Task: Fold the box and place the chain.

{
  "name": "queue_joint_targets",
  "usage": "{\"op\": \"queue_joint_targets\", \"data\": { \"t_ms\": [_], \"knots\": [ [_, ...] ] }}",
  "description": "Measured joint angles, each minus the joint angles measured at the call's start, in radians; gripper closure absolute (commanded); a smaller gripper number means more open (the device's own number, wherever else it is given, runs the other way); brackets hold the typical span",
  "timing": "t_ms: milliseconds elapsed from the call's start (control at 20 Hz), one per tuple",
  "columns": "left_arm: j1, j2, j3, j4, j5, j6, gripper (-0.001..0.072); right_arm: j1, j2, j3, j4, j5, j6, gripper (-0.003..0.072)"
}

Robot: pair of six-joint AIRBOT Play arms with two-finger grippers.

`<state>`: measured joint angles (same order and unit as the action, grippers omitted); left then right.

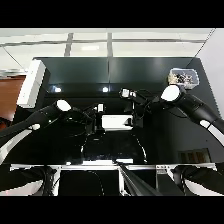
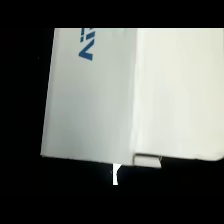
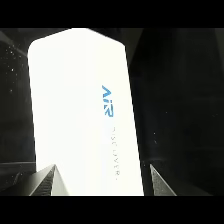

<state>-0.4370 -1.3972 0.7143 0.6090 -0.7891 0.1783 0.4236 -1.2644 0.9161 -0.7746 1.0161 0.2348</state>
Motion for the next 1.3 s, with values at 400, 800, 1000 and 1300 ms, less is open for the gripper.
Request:
{"op": "queue_joint_targets", "data": {
  "t_ms": [400,800,1000,1300],
  "knots": [
    [0.000,0.000,0.000,0.000,0.000,-0.001,0.0311,0.002,-0.016,-0.003,0.000,-0.012,0.032,0.0394],
    [0.000,0.000,0.000,0.000,0.000,0.000,0.0311,0.002,-0.018,-0.008,-0.004,-0.010,0.069,0.0394],
    [0.000,0.000,0.000,0.000,0.000,0.000,0.0311,0.003,-0.024,-0.009,-0.006,-0.008,0.070,0.0394],
    [0.000,0.000,0.000,0.000,0.000,0.000,0.0311,0.005,-0.039,-0.010,-0.007,0.005,0.071,0.0350]
  ]
}}
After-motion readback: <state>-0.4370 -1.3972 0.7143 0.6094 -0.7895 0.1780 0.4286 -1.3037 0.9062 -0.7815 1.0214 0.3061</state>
